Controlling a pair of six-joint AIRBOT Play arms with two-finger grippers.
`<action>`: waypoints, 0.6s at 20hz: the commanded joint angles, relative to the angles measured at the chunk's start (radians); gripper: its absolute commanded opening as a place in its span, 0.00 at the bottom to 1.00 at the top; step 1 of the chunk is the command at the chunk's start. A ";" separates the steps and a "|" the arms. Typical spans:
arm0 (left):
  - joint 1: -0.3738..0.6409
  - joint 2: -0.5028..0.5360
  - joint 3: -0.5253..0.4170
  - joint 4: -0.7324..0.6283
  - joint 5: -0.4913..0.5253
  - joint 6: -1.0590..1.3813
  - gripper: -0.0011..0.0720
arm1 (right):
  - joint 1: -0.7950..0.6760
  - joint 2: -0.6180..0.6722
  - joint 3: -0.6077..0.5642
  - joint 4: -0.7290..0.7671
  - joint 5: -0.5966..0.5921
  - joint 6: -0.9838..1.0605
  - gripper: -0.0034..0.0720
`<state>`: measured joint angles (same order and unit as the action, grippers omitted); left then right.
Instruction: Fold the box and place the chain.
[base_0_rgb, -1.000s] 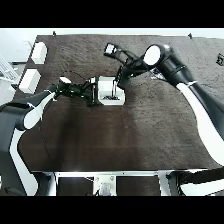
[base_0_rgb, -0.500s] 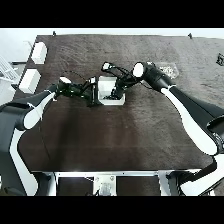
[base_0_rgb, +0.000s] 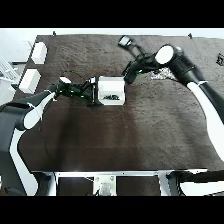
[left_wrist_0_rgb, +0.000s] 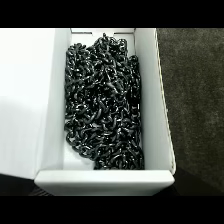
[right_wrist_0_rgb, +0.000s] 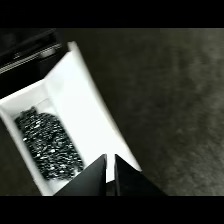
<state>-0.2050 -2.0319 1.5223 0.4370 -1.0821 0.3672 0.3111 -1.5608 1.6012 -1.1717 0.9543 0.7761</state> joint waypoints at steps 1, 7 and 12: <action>0.001 0.000 0.000 0.000 0.000 0.000 0.64 | -0.141 0.005 0.000 0.242 -0.037 -0.037 0.14; 0.001 0.000 0.000 0.000 0.000 0.000 0.64 | -0.275 -0.125 0.000 0.584 -0.019 -0.193 0.06; 0.001 0.000 0.000 0.000 0.000 0.000 0.64 | -0.249 -0.235 0.004 0.622 -0.019 -0.237 0.06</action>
